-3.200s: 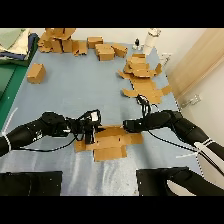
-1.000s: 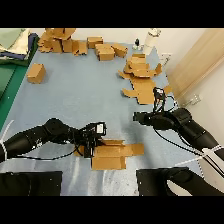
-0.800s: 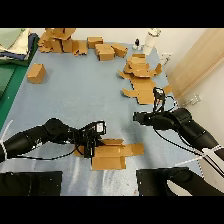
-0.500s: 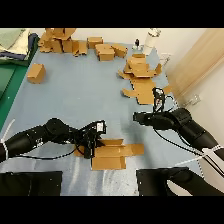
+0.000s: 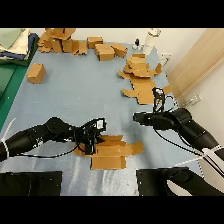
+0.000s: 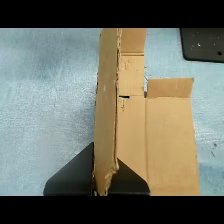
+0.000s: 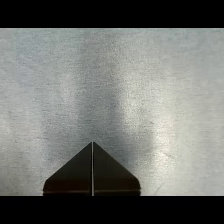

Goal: Fold the box.

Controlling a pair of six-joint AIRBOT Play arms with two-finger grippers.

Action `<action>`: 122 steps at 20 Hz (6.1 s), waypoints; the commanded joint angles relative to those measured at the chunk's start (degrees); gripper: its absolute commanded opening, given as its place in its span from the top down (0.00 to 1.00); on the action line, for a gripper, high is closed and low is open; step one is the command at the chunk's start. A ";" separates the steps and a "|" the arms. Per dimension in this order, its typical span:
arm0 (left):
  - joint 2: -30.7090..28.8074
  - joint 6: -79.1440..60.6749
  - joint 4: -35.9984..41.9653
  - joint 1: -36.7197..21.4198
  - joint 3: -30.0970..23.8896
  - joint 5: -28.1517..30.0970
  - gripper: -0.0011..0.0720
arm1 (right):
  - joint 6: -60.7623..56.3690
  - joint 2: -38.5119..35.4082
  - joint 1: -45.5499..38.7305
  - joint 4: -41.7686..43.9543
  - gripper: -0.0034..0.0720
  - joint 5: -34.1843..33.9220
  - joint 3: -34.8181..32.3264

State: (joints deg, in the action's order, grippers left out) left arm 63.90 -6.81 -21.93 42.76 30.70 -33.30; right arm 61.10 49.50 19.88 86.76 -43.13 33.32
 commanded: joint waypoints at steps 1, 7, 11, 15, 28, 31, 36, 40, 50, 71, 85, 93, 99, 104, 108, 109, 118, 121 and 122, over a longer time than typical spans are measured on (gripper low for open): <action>0.04 0.46 -0.02 0.02 0.20 -1.70 0.97 | 0.07 0.02 0.00 0.02 0.95 -0.02 0.04; 0.04 0.42 0.00 0.02 0.20 -1.38 0.97 | 1.20 0.07 0.00 0.04 0.95 -1.81 0.04; 0.04 0.42 0.04 0.02 0.37 0.26 0.97 | 1.95 0.07 0.00 0.07 0.95 -3.56 0.04; -0.09 0.44 0.00 0.02 0.66 -0.87 0.97 | 1.97 0.07 0.00 0.04 0.95 -3.52 0.04; -1.64 0.42 -0.02 0.02 0.66 -1.18 0.97 | 1.97 0.07 0.00 0.07 0.95 -3.52 0.04; -1.40 0.44 0.00 0.02 0.66 -1.22 0.97 | 1.97 0.07 0.00 0.09 0.95 -3.54 0.04; 0.72 0.44 0.02 0.02 0.66 -1.40 0.97 | 1.99 0.07 0.00 0.09 0.95 -3.54 0.04; 0.74 0.44 0.02 0.02 0.66 -1.40 0.97 | 1.99 0.07 0.00 0.09 0.95 -3.54 0.04; 0.74 0.42 0.04 0.02 0.66 -1.22 0.97 | 5.66 -6.54 4.31 10.14 0.95 -22.95 0.07; 0.74 0.42 0.04 0.07 0.66 -1.25 0.97 | 9.33 -2.67 74.44 -18.53 0.18 -14.08 -8.17; 0.74 0.42 0.04 0.07 0.66 -1.25 0.97 | -11.78 3.63 74.42 -40.02 0.18 -21.11 -6.82; 0.74 0.42 0.04 0.07 0.66 -1.22 0.97 | -16.79 3.63 74.38 -38.64 0.18 -25.33 -3.85; 0.74 0.42 0.04 0.07 0.66 -1.22 0.97 | -9.20 -4.09 70.23 -37.86 0.00 -21.59 -6.25; 0.74 0.42 0.04 0.07 0.66 -1.25 0.97 | 2.14 -15.69 62.60 -34.05 0.00 -12.09 -13.62; 0.74 0.42 0.04 0.07 0.66 -1.27 0.97 | 23.26 -19.87 50.53 -22.27 0.00 -2.34 -16.44; 0.74 0.42 0.04 0.07 0.66 -1.25 0.97 | 31.63 -19.93 46.23 -16.46 0.00 0.07 -16.48; 0.74 0.42 0.04 0.07 0.66 -1.25 0.97 | 97.98 -14.47 12.33 36.50 0.00 1.55 -16.41; 0.74 0.42 0.04 0.07 0.66 -1.25 0.97 | 109.18 -6.14 6.82 45.07 0.00 -3.02 -14.60; 0.74 0.42 0.04 0.07 0.66 -1.25 0.97 | 111.16 -2.82 5.77 45.92 0.00 -4.68 -13.42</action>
State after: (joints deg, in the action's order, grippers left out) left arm 64.62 -6.37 -21.87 42.83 31.38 -34.63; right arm 158.06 39.90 31.03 121.82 -43.75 18.20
